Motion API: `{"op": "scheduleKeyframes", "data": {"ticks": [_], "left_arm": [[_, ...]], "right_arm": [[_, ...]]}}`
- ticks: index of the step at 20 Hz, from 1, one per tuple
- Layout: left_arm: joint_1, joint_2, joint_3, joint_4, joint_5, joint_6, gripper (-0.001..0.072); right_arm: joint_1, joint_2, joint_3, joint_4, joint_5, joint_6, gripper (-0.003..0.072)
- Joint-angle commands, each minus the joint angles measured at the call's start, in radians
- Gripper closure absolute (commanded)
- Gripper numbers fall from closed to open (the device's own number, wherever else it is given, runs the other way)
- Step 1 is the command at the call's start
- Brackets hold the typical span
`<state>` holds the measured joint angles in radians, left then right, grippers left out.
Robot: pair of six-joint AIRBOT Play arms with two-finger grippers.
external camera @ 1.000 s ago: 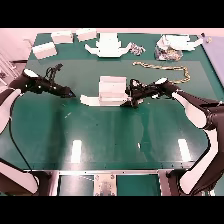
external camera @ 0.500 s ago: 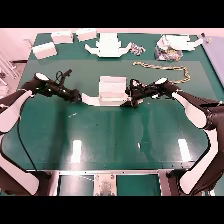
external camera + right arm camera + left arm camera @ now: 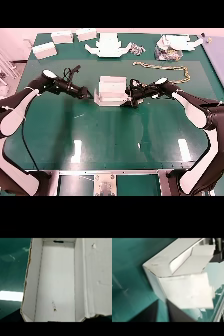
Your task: Fold the box and place the chain.
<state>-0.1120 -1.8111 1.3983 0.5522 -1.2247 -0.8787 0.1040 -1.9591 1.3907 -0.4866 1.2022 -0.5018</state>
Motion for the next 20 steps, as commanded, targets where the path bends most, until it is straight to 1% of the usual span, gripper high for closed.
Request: {"op": "scheduleKeyframes", "data": {"ticks": [1, 5, 11, 13, 17, 20], "left_arm": [[-0.016, 0.01, 0.024, -0.002, 0.007, 0.02, 0.0425], [-0.018, 0.01, 0.024, -0.014, -0.011, 0.02, 0.0431], [-0.018, 0.01, 0.024, -0.018, 0.013, 0.024, 0.0431], [-0.018, 0.008, 0.024, 0.01, 0.022, 0.023, 0.0431], [-0.018, 0.008, -0.005, 0.023, 0.047, 0.023, 0.043], [-0.018, 0.008, -0.004, -0.025, 0.04, 0.05, 0.043]], "right_arm": [[0.0, 0.0, 0.0, 0.0, 0.0, 0.0, 0.0133], [0.0, 0.0, 0.0, 0.0, 0.0, 0.0, 0.0133], [0.0, 0.0, 0.0, 0.0, 0.0, 0.0, 0.0133], [0.0, 0.0, 0.0, 0.0, 0.0, 0.0, 0.0133], [0.0, 0.0, 0.0, 0.0, 0.0, 0.0, 0.0133], [0.0, 0.0, 0.0, 0.0, 0.0, 0.0, 0.0133]]}}
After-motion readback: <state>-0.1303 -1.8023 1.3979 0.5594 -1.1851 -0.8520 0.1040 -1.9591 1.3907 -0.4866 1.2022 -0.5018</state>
